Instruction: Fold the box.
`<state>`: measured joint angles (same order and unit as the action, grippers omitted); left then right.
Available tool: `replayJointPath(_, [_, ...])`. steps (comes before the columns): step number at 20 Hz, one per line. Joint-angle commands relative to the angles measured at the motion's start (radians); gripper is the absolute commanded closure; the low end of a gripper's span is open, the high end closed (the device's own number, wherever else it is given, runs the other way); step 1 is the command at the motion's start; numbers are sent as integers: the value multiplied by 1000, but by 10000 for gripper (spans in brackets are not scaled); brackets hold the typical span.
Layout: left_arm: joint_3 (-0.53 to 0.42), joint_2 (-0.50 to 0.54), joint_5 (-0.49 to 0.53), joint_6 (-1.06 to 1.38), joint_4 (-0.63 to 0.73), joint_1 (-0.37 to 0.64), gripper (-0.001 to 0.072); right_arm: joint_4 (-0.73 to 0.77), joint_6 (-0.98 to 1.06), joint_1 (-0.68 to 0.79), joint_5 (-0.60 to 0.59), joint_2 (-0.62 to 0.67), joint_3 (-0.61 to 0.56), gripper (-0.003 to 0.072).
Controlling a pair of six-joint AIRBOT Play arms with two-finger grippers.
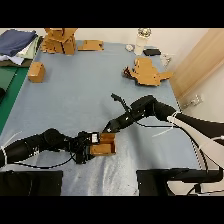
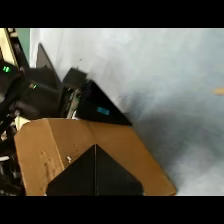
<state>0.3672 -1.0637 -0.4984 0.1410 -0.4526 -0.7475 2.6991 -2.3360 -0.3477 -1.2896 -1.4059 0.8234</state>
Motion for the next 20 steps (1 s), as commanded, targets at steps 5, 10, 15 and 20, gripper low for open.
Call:
replayJointPath(5, [0, 0, 0, 0, 0, 1, 239, -218, -105, -207, 303, 295, -170, 684])
replayJointPath(10, [0, 0, 0, 0, 0, 1, 238, -401, -102, -371, 595, 494, -310, 683])
replayJointPath(15, [0, 0, 0, 0, 0, 1, 238, -575, -98, -502, 716, 601, -368, 683])
replayJointPath(20, [0, 0, 0, 0, 0, 1, 239, -686, -92, -579, 708, 648, -370, 187])
